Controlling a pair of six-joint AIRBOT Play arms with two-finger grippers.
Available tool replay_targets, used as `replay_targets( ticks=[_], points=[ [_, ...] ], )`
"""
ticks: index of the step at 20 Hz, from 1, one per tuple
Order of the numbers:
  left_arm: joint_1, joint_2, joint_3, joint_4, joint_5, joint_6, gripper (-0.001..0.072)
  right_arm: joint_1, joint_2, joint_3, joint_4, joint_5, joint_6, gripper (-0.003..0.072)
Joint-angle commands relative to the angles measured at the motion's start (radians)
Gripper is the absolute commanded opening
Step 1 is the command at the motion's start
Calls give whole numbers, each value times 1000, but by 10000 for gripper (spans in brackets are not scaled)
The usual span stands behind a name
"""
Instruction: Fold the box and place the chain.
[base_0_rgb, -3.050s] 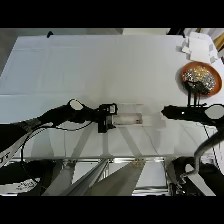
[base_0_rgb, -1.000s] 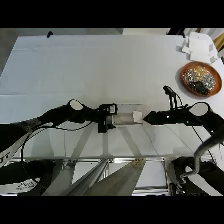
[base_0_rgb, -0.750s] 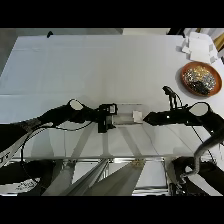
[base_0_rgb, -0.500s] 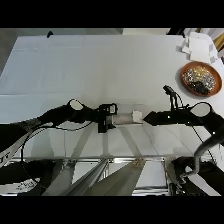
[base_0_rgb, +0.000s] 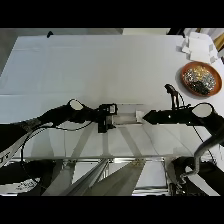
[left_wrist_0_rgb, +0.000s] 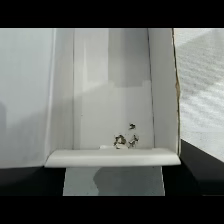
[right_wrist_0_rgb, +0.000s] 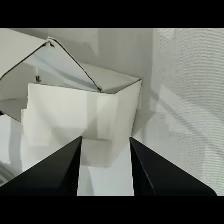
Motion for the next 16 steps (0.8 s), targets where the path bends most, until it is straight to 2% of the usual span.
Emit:
replay_targets(
  ticks=[1,3,6,9,10,11,16],
  points=[
    [0,0,0,0,0,0,333,1,1,1,0,-20,0,348],
    [0,0,0,0,0,0,333,11,-3,3,-7,-29,0,348],
    [0,0,0,0,0,1,333,92,-40,59,-111,-33,68,350],
    [0,0,0,0,0,0,333,188,-97,133,-271,-35,195,489],
    [0,0,0,0,0,0,333,220,-111,147,-337,-35,257,568],
    [0,0,0,0,0,1,333,246,-123,156,-388,-39,309,613],
    [0,0,0,0,0,1,333,344,-172,191,-444,-76,459,583]
  ],
)
